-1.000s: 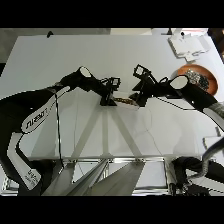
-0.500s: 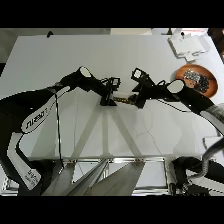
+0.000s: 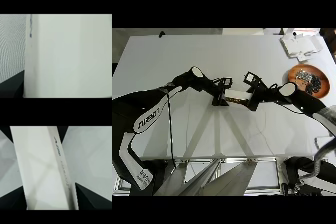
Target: Fold the box and place the chain.
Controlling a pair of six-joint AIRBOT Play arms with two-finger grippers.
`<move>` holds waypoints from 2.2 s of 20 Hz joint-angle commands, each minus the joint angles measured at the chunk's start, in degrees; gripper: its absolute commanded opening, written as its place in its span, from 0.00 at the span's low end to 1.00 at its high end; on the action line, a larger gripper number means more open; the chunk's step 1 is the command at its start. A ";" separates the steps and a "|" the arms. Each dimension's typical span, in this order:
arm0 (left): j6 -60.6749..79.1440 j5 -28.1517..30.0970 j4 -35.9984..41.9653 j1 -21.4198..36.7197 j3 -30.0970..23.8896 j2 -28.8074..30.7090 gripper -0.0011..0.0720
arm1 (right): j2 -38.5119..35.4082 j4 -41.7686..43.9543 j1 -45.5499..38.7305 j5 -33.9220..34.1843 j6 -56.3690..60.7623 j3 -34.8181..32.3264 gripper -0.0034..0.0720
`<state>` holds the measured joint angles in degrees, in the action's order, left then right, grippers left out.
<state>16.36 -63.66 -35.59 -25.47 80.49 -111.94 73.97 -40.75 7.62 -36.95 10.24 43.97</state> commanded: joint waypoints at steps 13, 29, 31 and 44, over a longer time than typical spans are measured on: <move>-0.07 0.02 0.02 0.02 0.07 0.07 0.22 | -8.83 6.62 -0.02 -1.84 2.16 2.93 0.81; -0.04 0.00 0.00 0.02 0.04 0.04 0.22 | 7.69 -1.22 -3.39 -16.24 4.96 13.75 0.56; -0.04 0.02 0.00 0.02 0.04 0.04 0.22 | 7.67 -1.77 -3.28 -16.26 4.66 13.75 0.47; -0.04 0.02 0.00 0.02 0.04 0.04 0.22 | 7.69 -12.55 0.07 -12.26 8.20 13.73 0.46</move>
<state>16.29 -63.66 -35.57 -25.47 80.49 -111.94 81.65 -50.52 7.53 -49.41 16.12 57.67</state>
